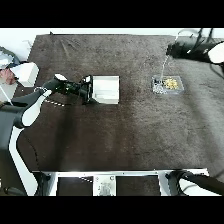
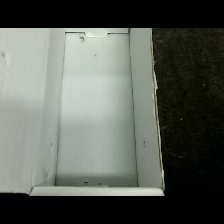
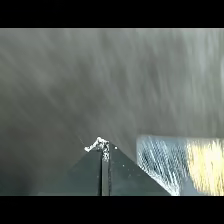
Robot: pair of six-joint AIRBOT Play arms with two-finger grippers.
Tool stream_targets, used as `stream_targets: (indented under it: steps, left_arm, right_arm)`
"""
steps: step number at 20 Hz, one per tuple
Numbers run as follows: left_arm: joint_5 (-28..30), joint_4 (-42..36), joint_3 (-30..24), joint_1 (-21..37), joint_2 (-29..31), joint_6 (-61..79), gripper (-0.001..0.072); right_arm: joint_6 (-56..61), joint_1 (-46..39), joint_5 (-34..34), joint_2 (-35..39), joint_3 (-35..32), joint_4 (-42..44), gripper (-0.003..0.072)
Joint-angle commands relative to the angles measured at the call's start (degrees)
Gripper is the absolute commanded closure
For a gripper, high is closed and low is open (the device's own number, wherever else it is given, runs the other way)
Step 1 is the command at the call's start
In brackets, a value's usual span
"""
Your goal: Fold the box and place the chain.
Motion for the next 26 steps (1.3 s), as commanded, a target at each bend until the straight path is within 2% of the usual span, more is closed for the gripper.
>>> stream_targets:
  steps: [1, 5, 10, 14, 19, 22, 26]
  left_arm:
    - [0.0, 0.0, -0.02, 0.02, 0.0, 0.0, 0.0347]
    - [0.0, 0.02, -0.02, 0.02, 0.0, 0.0, 0.0347]
    - [0.0, 0.02, -0.02, 0.02, 0.0, 0.0, 0.0347]
    - [0.0, 0.02, -0.02, 0.02, 0.0, 0.0, 0.0347]
    - [0.0, 0.0, -0.02, 0.02, 0.0, 0.0, 0.0347]
    - [0.02, 0.02, -0.02, 0.02, 0.0, 0.0, 0.0347]
    - [0.0, 0.0, -0.02, 0.02, 0.0, 0.0, 0.0348]
  right_arm:
    - [-2.38, 5.25, -8.61, 9.6, 0.04, 0.94, 0.0702]
    - [-4.66, 13.7, -15.45, 12.76, 0.04, 0.9, 0.0702]
    - [-5.68, 21.59, -17.38, 12.07, 0.02, 0.9, 0.0702]
    - [-5.66, 26.05, -16.85, 8.55, -0.09, 0.96, 0.0702]
    - [-5.62, 29.88, -17.29, 0.11, -0.09, 1.6, 0.0702]
    - [-5.66, 30.6, -24.61, -1.42, 0.09, 2.86, 0.0703]
    - [-5.68, 31.71, -27.26, -1.42, 3.91, 2.82, 0.0703]
